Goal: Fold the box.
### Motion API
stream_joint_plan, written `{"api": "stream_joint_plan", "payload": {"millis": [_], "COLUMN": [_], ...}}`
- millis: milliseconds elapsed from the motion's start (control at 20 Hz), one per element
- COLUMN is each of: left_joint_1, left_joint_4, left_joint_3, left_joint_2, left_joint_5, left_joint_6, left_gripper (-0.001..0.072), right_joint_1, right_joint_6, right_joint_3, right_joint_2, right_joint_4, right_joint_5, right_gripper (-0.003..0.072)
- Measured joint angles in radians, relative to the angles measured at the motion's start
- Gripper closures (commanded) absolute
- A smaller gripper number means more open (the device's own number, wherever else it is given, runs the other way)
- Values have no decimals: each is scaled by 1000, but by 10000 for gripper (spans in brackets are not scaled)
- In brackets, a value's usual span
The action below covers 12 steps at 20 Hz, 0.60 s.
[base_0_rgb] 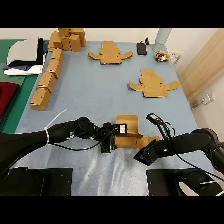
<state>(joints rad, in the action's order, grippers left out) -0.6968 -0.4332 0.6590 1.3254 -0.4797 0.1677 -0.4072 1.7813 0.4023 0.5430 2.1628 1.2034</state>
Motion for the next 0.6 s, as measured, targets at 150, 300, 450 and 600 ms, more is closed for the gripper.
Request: {"api": "stream_joint_plan", "payload": {"millis": [150, 300, 450, 600], "left_joint_1": [0, 0, 1, 16], "left_joint_4": [0, 0, -1, -7], "left_joint_3": [0, 0, 0, 0], "left_joint_2": [0, 0, -5, -21], "left_joint_5": [0, -1, -2, -10], "left_joint_6": [0, -1, -3, -8], "left_gripper": [318, 318, 318, 318], "right_joint_1": [0, 0, 0, 0], "right_joint_6": [-92, -185, -230, -249], "right_joint_3": [0, 0, 0, 0], "right_joint_2": [-1, -1, -1, -1], "right_joint_4": [25, 41, 49, 51], "right_joint_5": [-29, -63, -79, -96], "right_gripper": [-19, -20, -20, -20]}}
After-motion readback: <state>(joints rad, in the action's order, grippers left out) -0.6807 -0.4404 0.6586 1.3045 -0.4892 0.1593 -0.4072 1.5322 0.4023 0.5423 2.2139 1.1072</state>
